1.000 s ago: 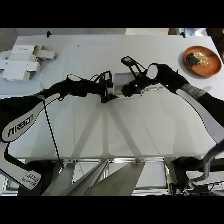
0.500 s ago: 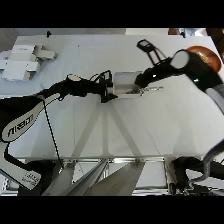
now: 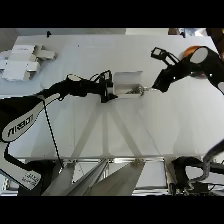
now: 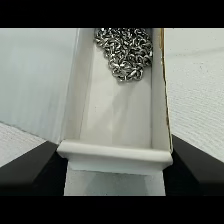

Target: Fold the box and place the chain.

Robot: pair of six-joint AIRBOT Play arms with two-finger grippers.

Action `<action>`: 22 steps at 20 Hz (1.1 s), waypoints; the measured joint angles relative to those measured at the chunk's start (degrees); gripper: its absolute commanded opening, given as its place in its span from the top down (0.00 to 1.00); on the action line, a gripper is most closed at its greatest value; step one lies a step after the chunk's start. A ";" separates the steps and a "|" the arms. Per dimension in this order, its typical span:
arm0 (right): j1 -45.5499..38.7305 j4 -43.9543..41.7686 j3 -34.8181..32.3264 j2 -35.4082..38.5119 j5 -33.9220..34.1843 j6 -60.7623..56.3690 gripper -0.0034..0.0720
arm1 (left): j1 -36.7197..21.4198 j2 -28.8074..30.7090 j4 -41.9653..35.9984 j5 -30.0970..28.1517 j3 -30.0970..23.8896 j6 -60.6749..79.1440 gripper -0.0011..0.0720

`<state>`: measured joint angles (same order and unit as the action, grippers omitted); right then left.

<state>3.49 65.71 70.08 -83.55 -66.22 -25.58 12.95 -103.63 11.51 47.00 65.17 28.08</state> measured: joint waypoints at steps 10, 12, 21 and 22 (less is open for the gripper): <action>1.90 -3.19 0.02 -10.62 6.80 9.40 0.51 | 0.00 0.00 0.02 0.00 -0.02 0.00 0.47; 2.47 -3.65 0.00 -11.76 8.28 10.03 0.51 | 0.00 0.00 0.02 0.00 -0.02 0.00 0.47; 4.04 -4.66 0.00 -13.70 14.16 10.56 0.94 | -0.02 0.00 0.00 -0.02 -0.02 0.00 0.47; 4.09 -4.63 0.02 -13.68 14.12 10.40 0.94 | -0.02 0.00 0.00 -0.02 0.00 0.00 0.47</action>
